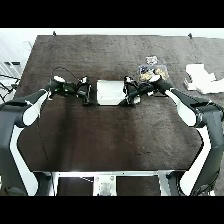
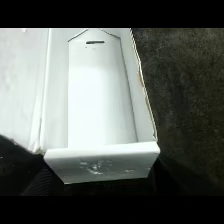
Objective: Fold the box and place the chain.
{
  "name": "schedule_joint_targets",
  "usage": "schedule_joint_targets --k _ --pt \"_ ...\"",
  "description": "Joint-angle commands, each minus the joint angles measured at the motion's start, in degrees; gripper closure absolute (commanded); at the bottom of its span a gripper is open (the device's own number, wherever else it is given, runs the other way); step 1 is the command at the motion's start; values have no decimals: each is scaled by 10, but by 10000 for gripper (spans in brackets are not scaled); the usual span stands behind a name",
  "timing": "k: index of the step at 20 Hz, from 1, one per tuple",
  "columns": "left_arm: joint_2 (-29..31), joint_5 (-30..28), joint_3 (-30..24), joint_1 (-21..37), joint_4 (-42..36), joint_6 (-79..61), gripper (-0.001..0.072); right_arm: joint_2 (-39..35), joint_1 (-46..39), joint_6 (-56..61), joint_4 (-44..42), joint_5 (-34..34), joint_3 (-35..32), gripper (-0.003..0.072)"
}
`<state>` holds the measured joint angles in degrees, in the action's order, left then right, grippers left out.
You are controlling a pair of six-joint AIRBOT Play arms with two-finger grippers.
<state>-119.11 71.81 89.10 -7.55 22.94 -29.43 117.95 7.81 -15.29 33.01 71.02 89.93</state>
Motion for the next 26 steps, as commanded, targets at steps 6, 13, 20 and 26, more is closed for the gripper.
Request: schedule_joint_targets --k 6,13,20,26 --pt "-2 -24 1 -15 -10 -11 -7 0 1 0 0 0 0 145" --pt "-15 -23 2 -15 -23 -6 -7 0 1 0 0 0 0 145" --pt "-20 -26 3 -20 -35 -6 -6 0 1 0 0 0 0 145" --pt "-20 -34 3 -20 -23 -6 284 0 1 0 0 0 0 145"
